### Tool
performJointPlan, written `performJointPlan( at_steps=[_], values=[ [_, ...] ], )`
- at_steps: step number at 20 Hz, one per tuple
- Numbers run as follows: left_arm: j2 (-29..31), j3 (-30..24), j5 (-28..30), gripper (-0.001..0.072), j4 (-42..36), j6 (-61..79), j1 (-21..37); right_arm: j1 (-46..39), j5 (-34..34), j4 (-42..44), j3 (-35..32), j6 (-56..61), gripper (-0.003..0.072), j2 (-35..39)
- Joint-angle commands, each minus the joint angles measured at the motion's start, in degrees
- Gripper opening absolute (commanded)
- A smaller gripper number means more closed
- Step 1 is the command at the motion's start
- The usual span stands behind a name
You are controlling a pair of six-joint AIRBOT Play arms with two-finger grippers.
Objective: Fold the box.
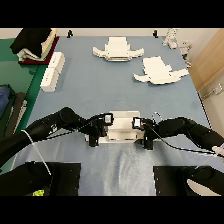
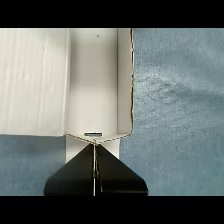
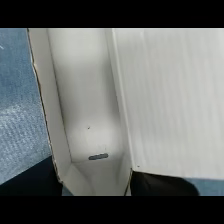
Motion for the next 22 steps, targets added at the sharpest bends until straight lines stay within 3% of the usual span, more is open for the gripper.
performJointPlan(
  at_steps=[1,5,10,11,13,21,22],
  values=[
    [-0.55,0.00,0.44,0.0034,-4.24,2.89,-0.02,0.00,0.02,0.00,-0.04,0.02,0.0407,0.02],
    [-1.75,0.02,0.46,0.0035,-9.55,5.97,-0.02,0.00,0.00,0.00,-0.04,0.02,0.0407,0.02],
    [-3.23,0.02,0.90,0.0038,-10.12,6.60,-0.02,0.00,0.00,0.00,-0.04,0.02,0.0407,0.02],
    [-3.50,0.00,1.73,0.0068,-10.08,6.60,-0.02,0.00,0.02,0.00,-0.04,0.02,0.0407,0.02],
    [-4.11,0.00,2.69,0.0494,-10.10,6.58,-0.02,0.00,0.00,0.00,-0.04,0.02,0.0407,0.02],
    [-4.31,0.00,2.14,0.0505,-9.73,6.32,0.00,0.00,0.00,0.00,-0.04,0.02,0.0407,0.02],
    [-4.28,0.02,2.01,0.0479,-9.29,5.77,0.00,0.00,0.00,0.00,-0.04,0.02,0.0407,0.02]
  ],
)
